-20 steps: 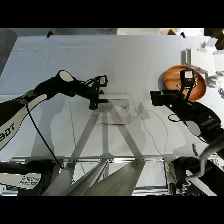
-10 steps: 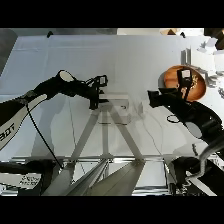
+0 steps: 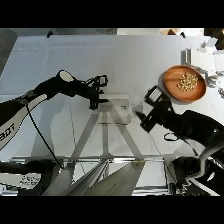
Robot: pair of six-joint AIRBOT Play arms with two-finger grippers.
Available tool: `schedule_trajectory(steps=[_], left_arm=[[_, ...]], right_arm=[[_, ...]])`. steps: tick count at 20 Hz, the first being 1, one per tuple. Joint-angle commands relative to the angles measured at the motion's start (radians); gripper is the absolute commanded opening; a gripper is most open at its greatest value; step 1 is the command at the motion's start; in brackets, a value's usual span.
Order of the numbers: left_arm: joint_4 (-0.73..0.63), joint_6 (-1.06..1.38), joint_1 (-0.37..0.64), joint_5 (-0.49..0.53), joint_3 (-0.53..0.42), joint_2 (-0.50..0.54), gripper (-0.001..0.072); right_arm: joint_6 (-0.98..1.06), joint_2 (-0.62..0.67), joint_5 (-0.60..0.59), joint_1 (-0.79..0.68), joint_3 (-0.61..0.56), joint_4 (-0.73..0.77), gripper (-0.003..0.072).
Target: Fold the box and place the chain.
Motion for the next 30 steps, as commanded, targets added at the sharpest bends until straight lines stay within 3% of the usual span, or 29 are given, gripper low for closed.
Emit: schedule_trajectory(steps=[1, 4, 7, 12, 17, 19, 23, 30], left_arm=[[0.0, 0.0, -0.001, 0.0, 0.0, 0.0, 0.0006], [0.0, 0.0, -0.001, 0.0, 0.0, 0.0, 0.0006], [0.0, 0.0, 0.0, 0.0, 0.0, 0.0, 0.0006], [0.0, 0.0, -0.001, 0.0, 0.0, 0.0, 0.0006], [0.0, 0.0, -0.001, 0.0, 0.0, 0.0, 0.0006], [0.0, 0.0, -0.001, 0.0, 0.0, 0.0, 0.0006], [0.0, 0.0, -0.001, 0.0, 0.0, 0.0, 0.0006], [0.0, 0.0, -0.001, 0.0, 0.0, 0.0, 0.0006]], right_arm=[[-0.296, 0.006, 0.066, 0.05, 0.002, 0.062, 0.0511], [-0.524, 0.005, 0.034, 0.048, 0.002, 0.074, 0.0514], [-0.618, 0.005, -0.063, 0.016, -0.059, 0.146, 0.0515], [-0.719, -0.009, -0.114, -0.127, -0.166, 0.349, 0.0511], [-1.171, -0.144, -0.111, -0.201, -0.17, 0.645, 0.0505], [-1.336, -0.197, -0.126, -0.201, -0.171, 0.735, 0.0605], [-1.372, -0.315, -0.223, -0.201, -0.171, 0.776, 0.0688], [-1.39, -0.46, -0.272, -0.201, -0.171, 1.013, 0.0688]])
